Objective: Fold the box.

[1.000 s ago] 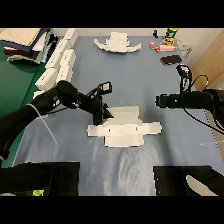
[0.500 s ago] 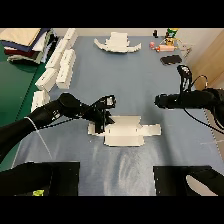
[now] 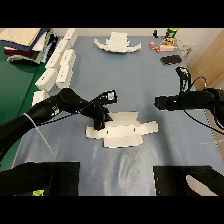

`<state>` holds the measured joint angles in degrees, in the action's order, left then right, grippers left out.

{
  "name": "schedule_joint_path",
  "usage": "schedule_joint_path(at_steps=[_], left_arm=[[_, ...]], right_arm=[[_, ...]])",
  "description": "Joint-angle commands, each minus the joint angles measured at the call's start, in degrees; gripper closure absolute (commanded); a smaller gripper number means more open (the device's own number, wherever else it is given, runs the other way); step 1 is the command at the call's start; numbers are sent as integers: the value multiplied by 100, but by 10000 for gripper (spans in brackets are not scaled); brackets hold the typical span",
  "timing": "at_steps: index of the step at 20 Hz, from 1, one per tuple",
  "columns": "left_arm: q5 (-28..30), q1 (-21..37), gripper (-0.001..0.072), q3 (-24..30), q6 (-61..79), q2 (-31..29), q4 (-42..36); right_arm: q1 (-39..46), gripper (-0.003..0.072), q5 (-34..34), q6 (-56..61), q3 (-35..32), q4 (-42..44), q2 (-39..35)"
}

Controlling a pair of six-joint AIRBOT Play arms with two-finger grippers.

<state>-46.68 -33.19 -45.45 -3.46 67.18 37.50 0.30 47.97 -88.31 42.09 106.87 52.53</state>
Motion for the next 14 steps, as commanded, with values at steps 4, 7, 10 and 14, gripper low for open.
schedule_joint_path(at_steps=[4, 7, 10, 14], left_arm=[[-254, -4, 700, -37, 378, -2, -457], [-238, -2, 700, -37, 496, 109, -540], [-243, -4, 700, -37, 496, 306, -564], [-365, -4, 700, -37, 492, 455, -538]], right_arm=[[-4, 453, 7, 2, 2, 4, 2], [-4, 453, 11, 2, 2, 7, 2], [-4, 453, 13, 2, 2, 7, 2], [-4, 453, 55, 2, 2, 7, 2]])
